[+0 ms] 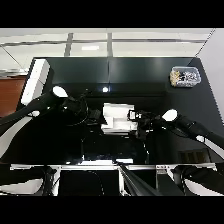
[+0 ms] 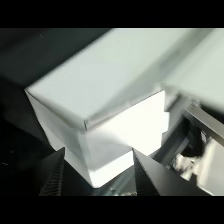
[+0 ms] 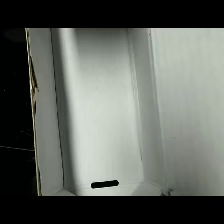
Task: Fold the box and place the chain.
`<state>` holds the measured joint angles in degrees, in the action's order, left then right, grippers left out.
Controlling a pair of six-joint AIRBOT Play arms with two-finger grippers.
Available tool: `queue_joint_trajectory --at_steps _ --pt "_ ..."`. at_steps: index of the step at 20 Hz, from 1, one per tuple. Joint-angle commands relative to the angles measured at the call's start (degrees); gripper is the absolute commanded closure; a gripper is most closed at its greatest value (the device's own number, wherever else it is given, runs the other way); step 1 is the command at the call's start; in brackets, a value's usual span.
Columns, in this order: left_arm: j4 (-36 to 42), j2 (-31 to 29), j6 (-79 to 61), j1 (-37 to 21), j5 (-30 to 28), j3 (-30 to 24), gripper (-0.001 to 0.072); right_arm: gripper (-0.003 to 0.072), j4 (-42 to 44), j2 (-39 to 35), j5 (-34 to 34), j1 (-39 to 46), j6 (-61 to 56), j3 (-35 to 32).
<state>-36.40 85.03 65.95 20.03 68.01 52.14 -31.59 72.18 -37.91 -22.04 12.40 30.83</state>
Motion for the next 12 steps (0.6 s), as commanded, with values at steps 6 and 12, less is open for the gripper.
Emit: queue_joint_trajectory --at_steps 6,12 --pt "-15.9 0.0 20.1 8.6 -5.6 4.3 0.0325 0.0449 0.0 0.0 0.0 0.0 0.0 0.0" --pt "-26.2 0.0 32.3 12.3 -6.7 4.3 0.0358 0.0449 0.0 0.0 0.0 0.0 0.0 0.0"
